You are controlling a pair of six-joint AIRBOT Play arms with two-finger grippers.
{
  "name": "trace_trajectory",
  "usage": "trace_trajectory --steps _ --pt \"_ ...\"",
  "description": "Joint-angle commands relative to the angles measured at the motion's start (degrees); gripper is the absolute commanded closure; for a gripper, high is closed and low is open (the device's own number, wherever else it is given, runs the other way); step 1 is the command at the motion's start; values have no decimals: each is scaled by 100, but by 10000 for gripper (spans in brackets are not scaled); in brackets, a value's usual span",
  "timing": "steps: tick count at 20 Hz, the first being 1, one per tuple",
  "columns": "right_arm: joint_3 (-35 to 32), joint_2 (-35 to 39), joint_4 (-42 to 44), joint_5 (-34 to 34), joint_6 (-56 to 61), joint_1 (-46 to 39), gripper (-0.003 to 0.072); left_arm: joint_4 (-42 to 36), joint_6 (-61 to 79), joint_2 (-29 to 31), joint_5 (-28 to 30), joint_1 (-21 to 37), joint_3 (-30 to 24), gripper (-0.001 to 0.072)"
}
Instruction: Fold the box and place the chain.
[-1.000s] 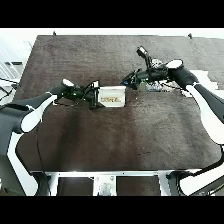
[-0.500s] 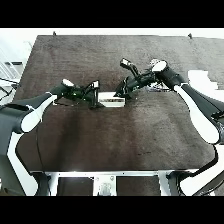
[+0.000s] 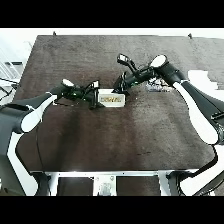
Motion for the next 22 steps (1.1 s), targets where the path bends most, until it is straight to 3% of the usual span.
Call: trace_trajectory --steps 1,22 --pt "146 -15 -11 -247 -15 7 335 0 2 2 0 2 4 649" --pt "4 -304 -400 330 94 111 295 0 2 2 0 2 4 650"
